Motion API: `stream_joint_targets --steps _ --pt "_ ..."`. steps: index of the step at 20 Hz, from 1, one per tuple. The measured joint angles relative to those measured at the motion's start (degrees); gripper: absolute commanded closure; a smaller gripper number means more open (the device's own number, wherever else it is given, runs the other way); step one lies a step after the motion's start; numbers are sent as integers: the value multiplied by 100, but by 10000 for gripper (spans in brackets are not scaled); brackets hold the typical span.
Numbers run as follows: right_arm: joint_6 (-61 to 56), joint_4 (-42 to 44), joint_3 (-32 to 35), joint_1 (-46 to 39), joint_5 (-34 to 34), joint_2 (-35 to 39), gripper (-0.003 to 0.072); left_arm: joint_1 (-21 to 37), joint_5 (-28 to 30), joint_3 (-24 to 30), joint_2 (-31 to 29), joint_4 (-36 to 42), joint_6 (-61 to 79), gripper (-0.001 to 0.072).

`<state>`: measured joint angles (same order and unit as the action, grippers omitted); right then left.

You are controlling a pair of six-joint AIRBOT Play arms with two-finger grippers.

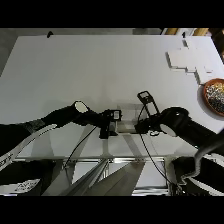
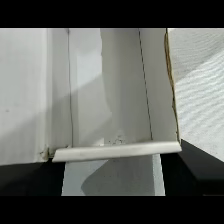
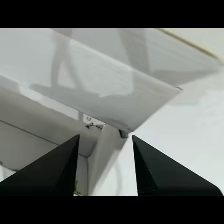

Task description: Fold the box and place the chain.

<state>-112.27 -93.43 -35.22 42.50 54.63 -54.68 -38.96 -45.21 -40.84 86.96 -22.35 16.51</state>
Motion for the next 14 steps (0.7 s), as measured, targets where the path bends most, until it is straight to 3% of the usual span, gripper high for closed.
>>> stream_joint_targets --steps 4,7,11,14 --pt "238 -763 -107 -160 111 1154 288 0 0 0 0 2 -2 420" --pt "295 -1585 -323 -859 179 1937 287 0 -2 0 0 2 -2 420" --pt "601 -2092 -461 -2603 -264 2363 288 0 -2 0 0 2 -4 420" --pt "1012 -2092 -490 -4116 -734 2118 291 0 -2 0 0 4 -4 420"
